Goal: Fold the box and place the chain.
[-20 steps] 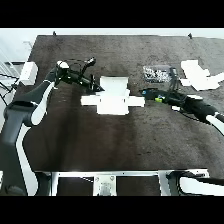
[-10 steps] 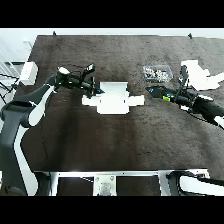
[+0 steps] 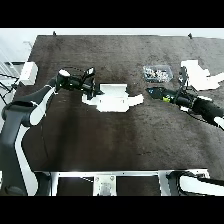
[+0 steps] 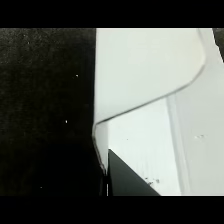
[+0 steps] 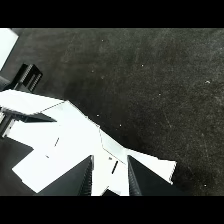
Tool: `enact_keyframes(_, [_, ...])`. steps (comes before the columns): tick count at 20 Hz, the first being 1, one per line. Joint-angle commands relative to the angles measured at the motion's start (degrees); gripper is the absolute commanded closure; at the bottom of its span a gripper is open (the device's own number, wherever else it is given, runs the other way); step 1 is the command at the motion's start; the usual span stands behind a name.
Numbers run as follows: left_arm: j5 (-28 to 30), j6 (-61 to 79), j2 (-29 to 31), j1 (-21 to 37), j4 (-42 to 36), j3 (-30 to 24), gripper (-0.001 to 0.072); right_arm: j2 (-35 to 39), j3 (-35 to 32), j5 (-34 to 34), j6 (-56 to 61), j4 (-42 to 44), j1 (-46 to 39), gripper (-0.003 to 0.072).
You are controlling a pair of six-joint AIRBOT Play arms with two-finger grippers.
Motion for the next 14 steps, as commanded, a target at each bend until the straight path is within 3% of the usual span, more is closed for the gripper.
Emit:
enact_keyframes(1, [-0.11, 0.79, -0.31, -0.02, 0.0, -0.02, 0.0692, -0.04, -0.11, 0.04, -0.66, -0.09, 0.0, 0.041])
enact_keyframes(9, [-0.13, 0.61, -0.28, -0.02, 0.04, -0.02, 0.0692, -0.04, -0.11, 0.2, -9.51, -0.98, -0.02, 0.0399])
enact_keyframes(11, [-0.09, -0.79, -0.28, -0.02, 0.07, -0.02, 0.0692, -0.02, -0.11, 3.1, -14.67, -1.92, 0.15, 0.0398])
enact_keyframes(12, [-0.09, -1.79, -0.28, -0.02, 0.09, -0.02, 0.0692, -0.02, -0.11, 5.64, -17.88, -2.36, 0.39, 0.0349])
enact_keyframes(14, [0.07, -2.16, -0.28, -0.02, 0.07, -0.02, 0.0692, 0.02, -0.11, 8.96, -22.43, -3.72, 1.75, 0.0331])
